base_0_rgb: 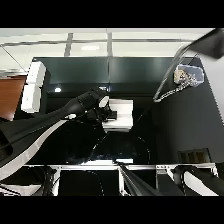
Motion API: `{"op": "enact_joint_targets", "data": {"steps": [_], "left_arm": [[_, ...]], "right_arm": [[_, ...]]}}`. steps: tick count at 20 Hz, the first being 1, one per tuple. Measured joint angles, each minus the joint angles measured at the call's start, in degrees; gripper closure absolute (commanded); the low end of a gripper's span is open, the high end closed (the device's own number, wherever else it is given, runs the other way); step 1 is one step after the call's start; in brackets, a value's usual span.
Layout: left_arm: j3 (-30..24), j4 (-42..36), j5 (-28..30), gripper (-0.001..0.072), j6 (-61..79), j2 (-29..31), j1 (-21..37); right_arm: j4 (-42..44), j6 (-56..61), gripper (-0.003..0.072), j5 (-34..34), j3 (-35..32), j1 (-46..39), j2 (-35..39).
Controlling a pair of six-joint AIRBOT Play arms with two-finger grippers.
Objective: Fold the box and place the chain.
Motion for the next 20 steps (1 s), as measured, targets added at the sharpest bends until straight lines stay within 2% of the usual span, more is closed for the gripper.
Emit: {"op": "enact_joint_targets", "data": {"steps": [3,8,11,15,16,17,20], "left_arm": [[0.0,0.04,0.02,0.0677,0.0,0.0,0.0],[0.0,0.17,0.44,0.0678,0.02,0.0,0.0],[0.0,0.17,0.94,0.0677,0.02,0.0,0.0],[0.0,0.17,1.33,0.0677,0.0,0.0,0.0],[0.0,0.17,1.38,0.0677,0.0,0.0,0.0],[0.0,0.17,1.4,0.0677,0.0,0.0,0.0],[0.0,0.17,1.44,0.0678,0.0,0.0,0.0]], "right_arm": [[-0.96,-0.26,0.0669,-1.22,-9.64,4.87,0.0],[2.32,-1.95,0.0669,-10.45,-25.27,12.76,-0.13],[5.66,-3.43,0.0668,-17.09,-30.42,16.59,-0.87],[7.21,-4.31,0.0654,-21.86,-32.74,19.67,-2.75],[7.28,-4.42,0.0494,-22.53,-32.94,20.09,-3.15],[7.26,-4.5,0.0398,-23.23,-33.16,20.33,-3.48],[7.13,-4.7,0.0397,-23.82,-33.42,19.67,-3.96]]}}
